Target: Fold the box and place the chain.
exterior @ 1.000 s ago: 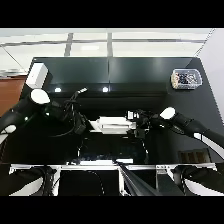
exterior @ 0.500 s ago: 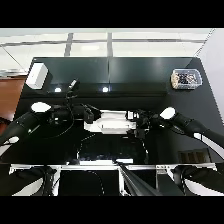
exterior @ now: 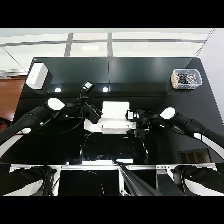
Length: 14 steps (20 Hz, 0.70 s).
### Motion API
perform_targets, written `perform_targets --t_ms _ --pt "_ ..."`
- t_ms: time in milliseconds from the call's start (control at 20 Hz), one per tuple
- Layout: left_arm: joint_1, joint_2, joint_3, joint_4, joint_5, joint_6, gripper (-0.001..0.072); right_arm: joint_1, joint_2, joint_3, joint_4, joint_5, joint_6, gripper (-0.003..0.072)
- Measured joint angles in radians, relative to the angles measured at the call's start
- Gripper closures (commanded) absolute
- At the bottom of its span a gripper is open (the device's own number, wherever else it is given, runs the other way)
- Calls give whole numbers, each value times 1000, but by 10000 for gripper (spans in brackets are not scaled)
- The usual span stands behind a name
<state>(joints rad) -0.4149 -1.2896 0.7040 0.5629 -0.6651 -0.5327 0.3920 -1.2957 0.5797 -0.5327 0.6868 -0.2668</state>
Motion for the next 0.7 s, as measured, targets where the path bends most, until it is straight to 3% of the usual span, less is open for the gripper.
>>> perform_targets --t_ms 450,700 --pt "5 -45 20 36 -23 -17 684 0 0 0 0 1 -2 589" --pt "86 52 61 157 -94 -68 684 0 0 0 0 1 -1 589"
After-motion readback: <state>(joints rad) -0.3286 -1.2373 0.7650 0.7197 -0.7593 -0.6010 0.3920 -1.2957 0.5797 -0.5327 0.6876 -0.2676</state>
